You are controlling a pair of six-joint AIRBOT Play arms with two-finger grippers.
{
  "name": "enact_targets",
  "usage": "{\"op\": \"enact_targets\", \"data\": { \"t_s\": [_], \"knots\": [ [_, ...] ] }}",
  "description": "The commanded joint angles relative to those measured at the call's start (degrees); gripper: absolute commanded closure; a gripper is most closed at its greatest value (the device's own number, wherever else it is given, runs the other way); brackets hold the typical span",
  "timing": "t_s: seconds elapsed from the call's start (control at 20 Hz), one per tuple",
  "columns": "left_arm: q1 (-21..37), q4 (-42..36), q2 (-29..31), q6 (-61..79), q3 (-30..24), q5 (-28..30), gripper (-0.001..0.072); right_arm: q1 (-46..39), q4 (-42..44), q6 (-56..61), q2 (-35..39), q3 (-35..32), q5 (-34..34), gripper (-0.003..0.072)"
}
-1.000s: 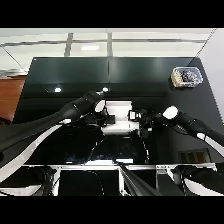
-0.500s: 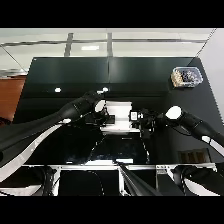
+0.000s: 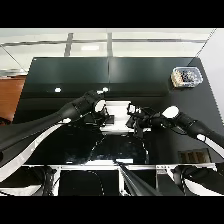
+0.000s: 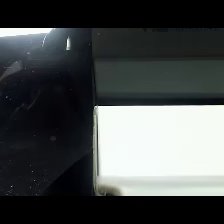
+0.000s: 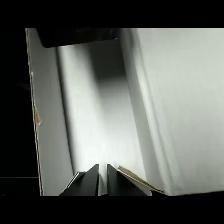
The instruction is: Fold the box and place the chain.
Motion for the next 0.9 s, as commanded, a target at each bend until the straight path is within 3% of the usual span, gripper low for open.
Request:
{"op": "enact_targets", "data": {
  "t_s": [0.0,0.1,0.15,0.2,0.25,0.3,0.35,0.45,0.55,0.75,0.85],
  "knots": [
    [0.0,0.0,0.0,0.0,0.0,0.2,0.0679,0.3,1.8,0.4,-1.2,0.0,-0.9,0.0622],
    [0.0,0.0,0.0,0.0,0.0,0.2,0.0679,0.3,1.8,2.9,-1.2,0.0,-0.9,0.0595],
    [0.0,0.0,0.0,0.0,0.0,0.1,0.0679,0.3,2.0,3.7,-1.2,0.0,-1.2,0.032],
    [0.0,0.0,0.0,0.0,0.0,0.1,0.0679,0.3,1.9,4.2,-1.2,0.0,-1.3,0.0264],
    [0.0,0.0,0.0,0.0,0.0,0.1,0.0679,0.3,1.6,5.6,-1.2,0.0,-1.0,0.0546],
    [0.0,0.0,0.0,0.0,0.0,0.1,0.0679,0.3,1.8,5.7,-1.2,0.0,-1.0,0.0521],
    [0.0,0.0,0.0,0.0,0.0,0.1,0.0679,0.3,2.1,6.3,-1.2,0.0,-1.1,0.0298],
    [0.0,0.0,0.0,0.0,0.0,0.1,0.0679,-0.2,0.7,11.3,-0.9,0.0,0.4,0.067],
    [0.0,0.0,0.0,0.0,0.0,0.0,0.0679,-2.9,-2.6,26.2,1.1,0.8,4.0,0.0672],
    [0.0,0.0,0.0,0.0,0.0,-0.1,0.0679,-18.2,-22.1,56.1,8.1,8.0,22.7,0.0672],
    [0.0,0.0,0.0,0.0,0.0,-0.1,0.0679,-29.2,-22.8,65.2,9.3,7.1,22.6,0.0672]
  ]
}}
